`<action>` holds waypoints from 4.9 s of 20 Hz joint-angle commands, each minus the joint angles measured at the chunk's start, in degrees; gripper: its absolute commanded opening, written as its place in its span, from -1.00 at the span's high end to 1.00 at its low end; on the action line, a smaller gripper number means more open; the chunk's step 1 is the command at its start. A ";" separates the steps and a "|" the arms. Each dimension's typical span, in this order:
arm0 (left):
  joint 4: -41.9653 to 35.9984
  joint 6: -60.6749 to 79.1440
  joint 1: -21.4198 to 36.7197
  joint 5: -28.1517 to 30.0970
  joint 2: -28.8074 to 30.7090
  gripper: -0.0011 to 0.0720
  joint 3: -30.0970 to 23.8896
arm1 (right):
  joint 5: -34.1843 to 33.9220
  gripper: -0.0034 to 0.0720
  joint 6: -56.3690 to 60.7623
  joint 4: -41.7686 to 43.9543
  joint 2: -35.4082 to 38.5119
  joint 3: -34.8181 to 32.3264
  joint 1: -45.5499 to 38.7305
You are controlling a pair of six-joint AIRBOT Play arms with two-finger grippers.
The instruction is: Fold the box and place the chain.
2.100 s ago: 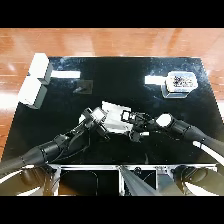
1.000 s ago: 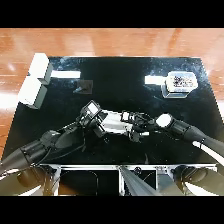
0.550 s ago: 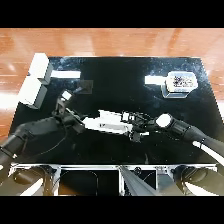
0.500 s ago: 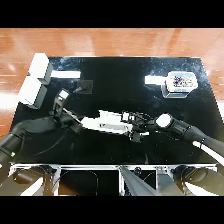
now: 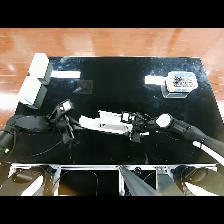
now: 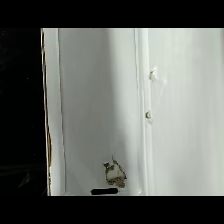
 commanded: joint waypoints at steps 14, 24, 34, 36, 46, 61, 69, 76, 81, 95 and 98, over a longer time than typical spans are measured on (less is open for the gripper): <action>0.28 10.99 -10.91 -5.92 -21.77 -0.68 11.74 | -0.04 -0.55 0.04 -0.09 0.04 -0.02 0.00; 2.01 10.97 -11.47 -6.67 -24.72 -0.68 13.77 | -0.28 -0.55 0.04 -0.09 0.04 -0.02 0.00; 3.30 10.99 -15.08 -8.26 -25.44 0.18 13.84 | -0.28 -0.55 0.07 -0.09 0.04 -0.02 0.00; 3.28 10.99 -15.08 -8.26 -25.44 0.18 13.84 | -0.28 -0.55 0.07 -0.09 0.04 -0.02 0.00; 1.20 10.97 -16.33 -8.41 -25.44 0.18 13.84 | -0.28 -0.55 0.04 -0.11 0.04 -0.02 0.00; -0.15 10.97 -20.17 -12.44 -28.92 0.18 15.98 | -0.28 -0.55 0.07 -0.11 0.04 -0.02 0.00; -0.17 10.97 -20.31 -12.26 -28.92 -0.05 16.44 | -0.28 -0.55 0.04 -0.11 0.04 -0.02 0.00; -0.17 10.95 -20.31 -10.47 -28.92 -0.13 16.44 | -0.28 -0.55 0.07 -0.11 0.04 -0.02 0.00; -0.07 10.73 -20.28 -10.62 -28.70 0.37 16.81 | -0.28 -0.55 0.07 -0.11 0.04 -0.02 0.00; 3.37 -6.84 -3.54 -6.34 -16.96 0.91 16.96 | -0.31 -0.55 0.02 -0.13 0.04 -0.02 0.00; 3.32 -15.93 4.37 -1.09 -16.83 0.91 16.85 | -0.31 -0.55 0.02 -0.13 0.04 -0.02 0.00</action>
